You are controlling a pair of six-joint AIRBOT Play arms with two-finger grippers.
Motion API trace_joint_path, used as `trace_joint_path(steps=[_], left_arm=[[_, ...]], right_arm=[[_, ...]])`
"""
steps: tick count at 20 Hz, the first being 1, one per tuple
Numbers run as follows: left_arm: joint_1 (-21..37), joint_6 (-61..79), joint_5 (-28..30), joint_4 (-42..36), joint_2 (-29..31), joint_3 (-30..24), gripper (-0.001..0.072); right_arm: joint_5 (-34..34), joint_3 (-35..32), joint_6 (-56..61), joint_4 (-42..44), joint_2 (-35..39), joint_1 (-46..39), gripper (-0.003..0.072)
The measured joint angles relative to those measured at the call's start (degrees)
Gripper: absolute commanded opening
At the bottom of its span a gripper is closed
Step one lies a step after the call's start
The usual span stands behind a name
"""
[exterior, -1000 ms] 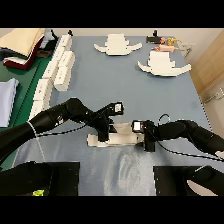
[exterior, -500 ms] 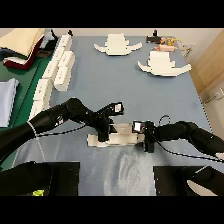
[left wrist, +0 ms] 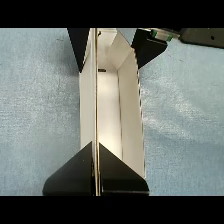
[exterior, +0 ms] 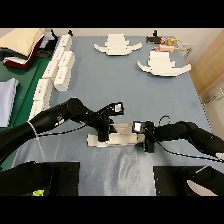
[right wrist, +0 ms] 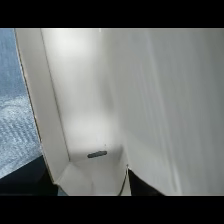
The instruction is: Fold the box.
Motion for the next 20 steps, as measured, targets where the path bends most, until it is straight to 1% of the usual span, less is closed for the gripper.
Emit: trace_joint_path(steps=[8, 20], left_arm=[[0.0, 0.0, 0.0, 0.0, 0.0, 0.0, 0.0017], [0.0, 0.0, 0.6, -2.5, 0.0, 0.0, 0.002]], right_arm=[[0.0, 0.0, 0.0, -0.2, 0.0, 0.0, 0.0543], [0.0, 0.0, 0.0, -0.2, 0.0, 0.0, 0.0543]])
